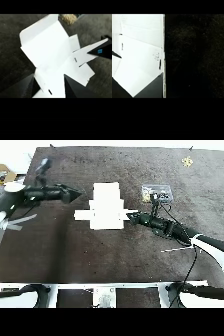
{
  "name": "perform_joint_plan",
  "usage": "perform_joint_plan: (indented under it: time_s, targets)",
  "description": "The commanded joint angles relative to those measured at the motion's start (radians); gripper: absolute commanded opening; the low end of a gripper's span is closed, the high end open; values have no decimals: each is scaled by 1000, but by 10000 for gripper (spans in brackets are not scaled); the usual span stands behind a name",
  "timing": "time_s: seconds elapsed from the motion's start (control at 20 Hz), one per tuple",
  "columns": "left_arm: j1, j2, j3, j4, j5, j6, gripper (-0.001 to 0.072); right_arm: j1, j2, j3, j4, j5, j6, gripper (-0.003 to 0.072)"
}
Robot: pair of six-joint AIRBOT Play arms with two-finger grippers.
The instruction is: Fold the box and place the chain.
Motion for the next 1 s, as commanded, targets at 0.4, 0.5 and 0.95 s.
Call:
perform_joint_plan:
  time_s: [0.4, 0.5, 0.95]
  targets:
    - [-52, -690, 833, 216, -448, -335, 409, 1, 0, 0, 0, 1, -6, 0]
    - [-52, -724, 835, 203, -454, -331, 409, 1, 0, 0, 0, 1, -5, 0]
    - [-117, -756, 835, 72, -511, -279, 409, 1, 0, 0, 0, 1, -5, 0]
